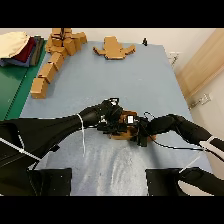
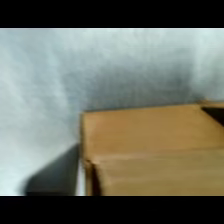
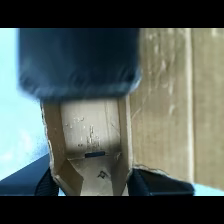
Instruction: Fold the box.
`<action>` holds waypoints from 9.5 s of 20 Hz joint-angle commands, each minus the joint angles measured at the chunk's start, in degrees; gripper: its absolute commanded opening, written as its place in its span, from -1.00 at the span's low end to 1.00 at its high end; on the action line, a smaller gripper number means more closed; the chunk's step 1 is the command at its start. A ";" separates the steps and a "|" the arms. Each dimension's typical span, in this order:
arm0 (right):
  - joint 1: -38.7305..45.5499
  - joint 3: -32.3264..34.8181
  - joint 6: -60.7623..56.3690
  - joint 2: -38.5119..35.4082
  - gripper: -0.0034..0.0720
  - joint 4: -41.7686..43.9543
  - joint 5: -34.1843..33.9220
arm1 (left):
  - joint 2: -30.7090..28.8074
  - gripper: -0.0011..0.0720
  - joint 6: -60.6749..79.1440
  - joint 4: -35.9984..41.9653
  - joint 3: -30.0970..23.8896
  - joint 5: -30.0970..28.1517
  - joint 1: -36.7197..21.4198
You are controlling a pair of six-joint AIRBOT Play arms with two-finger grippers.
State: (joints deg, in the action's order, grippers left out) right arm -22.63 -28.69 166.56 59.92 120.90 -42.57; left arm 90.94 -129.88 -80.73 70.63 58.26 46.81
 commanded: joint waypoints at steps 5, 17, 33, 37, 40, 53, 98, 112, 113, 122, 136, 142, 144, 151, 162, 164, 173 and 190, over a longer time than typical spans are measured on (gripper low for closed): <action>0.02 -0.04 -0.02 0.00 0.44 -0.07 -0.13 | 0.02 -0.06 0.00 -0.28 0.02 1.79 -0.07; 0.02 -0.04 0.00 0.00 0.45 -0.07 -0.13 | 0.02 -0.69 -0.02 0.55 0.02 0.33 0.00; 0.02 -0.04 -0.02 0.00 0.44 -0.07 -0.13 | 0.02 0.19 4.24 10.73 4.76 11.74 -5.92; 0.02 -0.04 -0.02 0.00 0.45 -0.07 -0.13 | 0.02 0.19 6.69 15.15 6.80 14.58 -10.84; 0.02 -0.04 -0.02 0.00 0.45 -0.07 -0.13 | 0.02 0.19 11.67 21.27 6.80 14.93 -13.90; 0.02 -0.04 0.00 0.00 0.45 -0.07 -0.13 | 0.02 0.16 30.53 36.92 6.80 20.24 -28.22; 0.02 -0.04 0.00 0.00 0.44 -0.07 -0.11 | -12.22 0.95 153.06 60.15 -29.57 -17.77 -21.05; 0.02 -0.04 -0.02 0.00 0.45 -0.09 -0.11 | -12.22 0.95 148.87 60.13 -30.01 -20.76 -18.69; 0.02 -0.04 0.00 0.00 0.45 -0.07 -0.13 | -12.22 0.95 147.88 60.11 -30.01 -22.12 -18.01; 0.02 -0.04 0.00 0.00 0.45 -0.07 -0.13 | -12.35 0.95 143.67 55.54 -29.79 -23.65 -16.50; 0.02 -0.04 0.00 0.00 0.45 -0.09 -0.11 | -11.80 0.94 138.81 52.26 -28.09 -23.78 -14.97; 0.02 -0.04 -0.02 0.00 0.45 -0.09 -0.11 | -11.74 0.90 136.80 51.95 -28.09 -23.54 -14.99; 0.02 -0.04 0.00 0.00 0.45 -0.07 -0.11 | -11.74 0.47 136.96 51.93 -28.09 -21.97 -14.99; 0.02 -0.04 -0.02 0.00 0.45 -0.07 -0.11 | -11.74 0.46 136.91 51.80 -28.09 -21.79 -15.10; 0.02 -0.04 0.00 0.00 0.45 -0.07 -0.11 | -11.74 0.46 136.91 51.82 -28.09 -21.81 -15.10; 0.02 -0.04 0.00 0.00 0.45 -0.09 -0.11 | -11.74 0.46 136.91 51.80 -28.09 -21.81 -15.10; 0.02 -0.09 0.13 0.00 1.00 0.85 -1.86 | -11.74 0.46 136.91 51.82 -28.09 -21.79 -15.10; 0.26 -0.15 -66.51 -28.30 0.92 -7.50 -13.55 | -11.74 0.46 136.91 51.82 -28.09 -21.81 -15.10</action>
State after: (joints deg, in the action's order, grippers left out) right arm -22.35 -28.80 116.97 35.44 110.13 -55.24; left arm 79.18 7.05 -28.91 42.50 36.53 31.68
